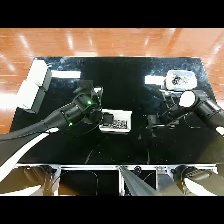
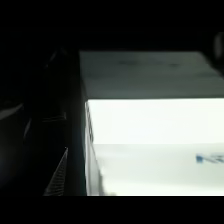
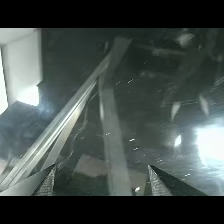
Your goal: Fold the box and place the chain.
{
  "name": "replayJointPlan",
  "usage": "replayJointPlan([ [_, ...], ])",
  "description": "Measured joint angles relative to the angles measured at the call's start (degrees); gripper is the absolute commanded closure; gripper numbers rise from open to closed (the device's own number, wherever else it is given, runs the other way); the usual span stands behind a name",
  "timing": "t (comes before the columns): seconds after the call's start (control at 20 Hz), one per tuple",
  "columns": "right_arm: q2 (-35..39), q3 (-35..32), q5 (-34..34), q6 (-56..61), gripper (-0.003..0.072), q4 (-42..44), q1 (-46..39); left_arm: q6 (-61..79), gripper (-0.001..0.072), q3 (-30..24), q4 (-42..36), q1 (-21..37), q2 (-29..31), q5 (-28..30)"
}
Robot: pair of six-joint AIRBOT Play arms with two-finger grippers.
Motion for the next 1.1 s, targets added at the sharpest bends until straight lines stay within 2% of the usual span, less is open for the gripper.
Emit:
replayJointPlan([
  [0.2,0.22,-0.83,-1.18,-1.09,0.0014,0.98,1.79,2.75,0.0206,3.13,0.31,0.31,1.16,3.58],
  [0.4,0.33,1.73,-0.87,-2.93,0.0014,1.01,2.51,9.2,0.0211,4.52,1.29,1.6,5.16,11.69],
  [0.55,0.28,7.87,-0.15,-3.5,0.0014,0.96,2.71,13.46,0.0224,2.21,3.67,3.43,11.76,17.18],
  [0.7,-1.2,16.26,0.26,-3.8,0.0014,0.96,2.78,15.72,0.0229,-4.09,4.92,8.7,20.35,19.28],
  [0.8,-3.93,22.18,-0.04,-3.93,0.0014,1.05,2.91,19.39,0.0272,-8.83,0.55,14.03,25.2,18.75],
  [0.9,-7.8,27.3,-1.49,-4.5,0.0014,1.77,3.41,25.59,0.0271,-12.63,-8.7,17.92,28.57,16.7],
  [1.1,-17.07,34.45,-1.66,-11.34,0.0014,6.01,6.47,33.53,0.0269,-16.48,-16.85,20.68,30.42,10.84],
])
